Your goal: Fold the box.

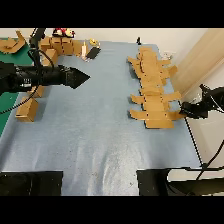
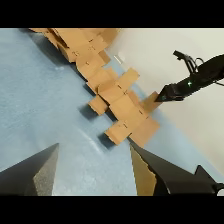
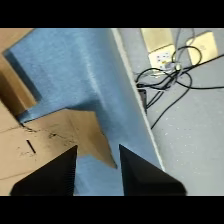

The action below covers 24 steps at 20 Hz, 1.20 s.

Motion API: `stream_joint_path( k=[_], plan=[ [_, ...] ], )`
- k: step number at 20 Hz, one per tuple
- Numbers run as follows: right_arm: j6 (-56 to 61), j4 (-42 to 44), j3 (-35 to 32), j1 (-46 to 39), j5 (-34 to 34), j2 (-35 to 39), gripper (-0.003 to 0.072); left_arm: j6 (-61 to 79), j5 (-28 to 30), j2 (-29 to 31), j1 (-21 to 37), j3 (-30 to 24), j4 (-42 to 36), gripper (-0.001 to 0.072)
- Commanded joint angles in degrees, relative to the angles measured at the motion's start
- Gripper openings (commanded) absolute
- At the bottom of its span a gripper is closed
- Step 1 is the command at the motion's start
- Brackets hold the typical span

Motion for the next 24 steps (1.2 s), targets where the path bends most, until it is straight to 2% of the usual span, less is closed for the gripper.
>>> stream_joint_path(
  k=[1, 2, 3, 4, 6, 10, 14, 16, 20, 24],
  plan=[
    [-6.51, 6.58, 0.63, -0.17, -2.86, -1.68, 0.0218, 0.00, 0.02, 0.00, 0.00, 0.04, -2.78, 0.0693],
    [-7.30, 7.45, 0.63, -0.17, -4.63, -1.68, 0.0165, -0.02, 0.02, 0.00, 0.00, 0.04, -3.41, 0.0693],
    [-7.85, 8.35, 0.63, -0.15, -6.58, -1.60, 0.0061, -0.02, 0.02, -0.02, 0.00, 0.04, -4.48, 0.0693],
    [-7.87, 9.33, 0.63, -0.15, -8.46, -1.33, 0.0005, -0.02, 0.04, 0.00, 0.00, 0.04, -5.35, 0.0693],
    [-7.76, 9.88, 0.63, -0.15, -11.65, 0.63, 0.0003, 0.00, -0.11, 0.00, 0.00, 0.04, -5.97, 0.0693],
    [-3.87, 9.84, 0.61, -0.17, -13.42, 11.76, 0.0003, 0.09, -2.91, -0.11, 0.00, 0.04, -5.90, 0.0693],
    [2.82, 9.81, -1.36, 1.27, -19.10, 20.22, 0.0002, -0.28, -5.95, -0.94, 0.04, 0.04, -5.33, 0.0693],
    [5.51, 9.79, -6.05, 4.61, -20.37, 23.43, 0.0002, -1.44, -10.23, -1.97, 0.13, 0.04, -4.24, 0.0693],
    [10.27, 9.35, -17.33, 13.20, -19.02, 27.26, 0.0003, -7.87, -17.62, -4.87, 0.28, 0.02, 4.13, 0.0693],
    [14.97, 9.46, -25.92, 23.43, -9.90, 30.51, 0.0002, -9.35, -22.84, -7.67, 2.16, -2.64, 5.14, 0.0693]
  ],
)
